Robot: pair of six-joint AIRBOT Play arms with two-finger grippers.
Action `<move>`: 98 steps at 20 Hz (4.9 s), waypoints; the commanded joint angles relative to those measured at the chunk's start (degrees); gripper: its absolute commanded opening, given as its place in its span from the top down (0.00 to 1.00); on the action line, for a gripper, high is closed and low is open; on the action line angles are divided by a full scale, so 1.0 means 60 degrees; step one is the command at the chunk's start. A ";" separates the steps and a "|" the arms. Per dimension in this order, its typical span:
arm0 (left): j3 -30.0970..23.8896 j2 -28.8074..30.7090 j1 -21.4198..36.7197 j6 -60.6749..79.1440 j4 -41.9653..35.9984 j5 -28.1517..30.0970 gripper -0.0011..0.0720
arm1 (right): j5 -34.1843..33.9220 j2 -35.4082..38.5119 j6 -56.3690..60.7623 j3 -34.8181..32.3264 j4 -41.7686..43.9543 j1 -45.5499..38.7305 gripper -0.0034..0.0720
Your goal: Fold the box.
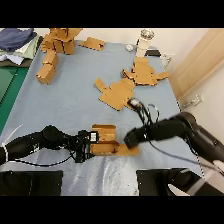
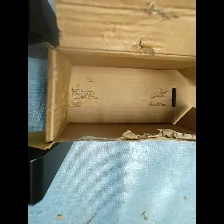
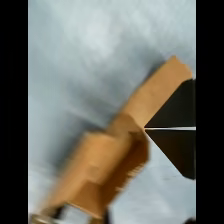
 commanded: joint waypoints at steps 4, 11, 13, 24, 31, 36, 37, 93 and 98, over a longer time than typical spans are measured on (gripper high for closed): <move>0.0007 0.0004 -0.0004 0.0000 0.0000 -0.0004 0.36 | 0.1071 0.1107 -0.3468 -0.1694 -0.1555 0.1373 0.20; 0.0007 0.0004 -0.0004 0.0000 0.0000 -0.0004 0.36 | 0.3096 -0.0674 -0.6757 -0.1687 -0.0102 0.1373 0.20; 0.0007 0.0004 -0.0004 0.0000 0.0000 -0.0004 0.36 | 0.3668 -0.0907 -0.7530 -0.1687 0.0350 0.1381 0.22; 0.0007 0.0004 -0.0004 0.0000 -0.0004 -0.0004 0.36 | 0.3901 -0.1202 -0.8983 -0.1690 0.1625 0.1384 0.31; 0.0007 0.0004 -0.0004 0.0000 0.0000 -0.0004 0.36 | 0.3712 -0.1300 -0.8612 -0.1683 0.1523 0.1381 0.19; 0.0007 0.0004 -0.0004 0.0000 0.0000 0.0000 0.36 | 0.1705 -0.0514 -0.4280 -0.0856 -0.1727 0.1351 0.25; 0.0007 0.0004 -0.0004 0.0000 0.0000 0.0000 0.36 | 0.1020 -0.0273 -0.2838 -0.0594 -0.2838 0.1348 0.50; 0.0007 0.0015 0.0015 -0.0357 0.0608 0.0000 0.36 | 0.2313 -0.1526 0.4969 -0.1129 0.1836 0.0474 0.29; 0.0007 0.0015 0.0015 -0.0357 0.0608 -0.0007 0.36 | 0.1188 -0.2925 0.9449 0.0794 -0.2040 0.2470 0.29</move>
